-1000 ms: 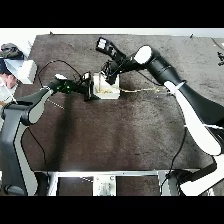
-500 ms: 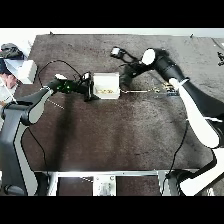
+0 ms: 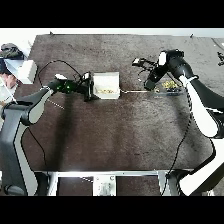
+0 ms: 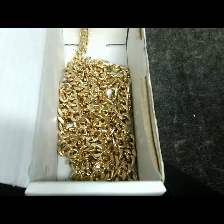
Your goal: Fold the box and place the chain.
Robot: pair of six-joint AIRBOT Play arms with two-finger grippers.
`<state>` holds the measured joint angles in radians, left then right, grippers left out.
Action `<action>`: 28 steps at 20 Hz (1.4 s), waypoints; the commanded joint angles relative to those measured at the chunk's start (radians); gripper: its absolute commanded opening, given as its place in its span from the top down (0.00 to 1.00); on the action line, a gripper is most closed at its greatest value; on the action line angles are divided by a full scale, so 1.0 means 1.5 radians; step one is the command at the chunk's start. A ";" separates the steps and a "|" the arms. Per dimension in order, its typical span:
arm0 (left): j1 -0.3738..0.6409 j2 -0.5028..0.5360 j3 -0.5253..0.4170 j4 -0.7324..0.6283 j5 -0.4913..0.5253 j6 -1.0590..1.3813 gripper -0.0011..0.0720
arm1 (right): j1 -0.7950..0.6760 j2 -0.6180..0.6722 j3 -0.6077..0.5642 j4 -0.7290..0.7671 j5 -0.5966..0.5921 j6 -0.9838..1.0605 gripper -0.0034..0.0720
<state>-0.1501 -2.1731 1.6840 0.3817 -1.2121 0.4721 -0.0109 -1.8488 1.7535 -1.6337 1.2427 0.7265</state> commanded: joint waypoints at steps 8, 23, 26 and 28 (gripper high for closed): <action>0.000 0.000 0.000 0.000 0.000 0.000 0.51 | 0.017 -0.074 0.000 -0.126 -0.034 -0.018 0.46; 0.000 0.000 0.000 0.000 0.000 0.000 0.51 | 0.185 0.218 0.000 0.024 -0.128 -0.033 0.98; 0.000 0.000 0.000 0.000 0.000 0.000 0.51 | 0.214 0.229 0.000 0.060 -0.203 -0.033 0.98; 0.000 0.000 0.000 0.000 0.000 0.000 0.51 | 0.234 0.219 0.000 0.062 -0.221 -0.032 0.98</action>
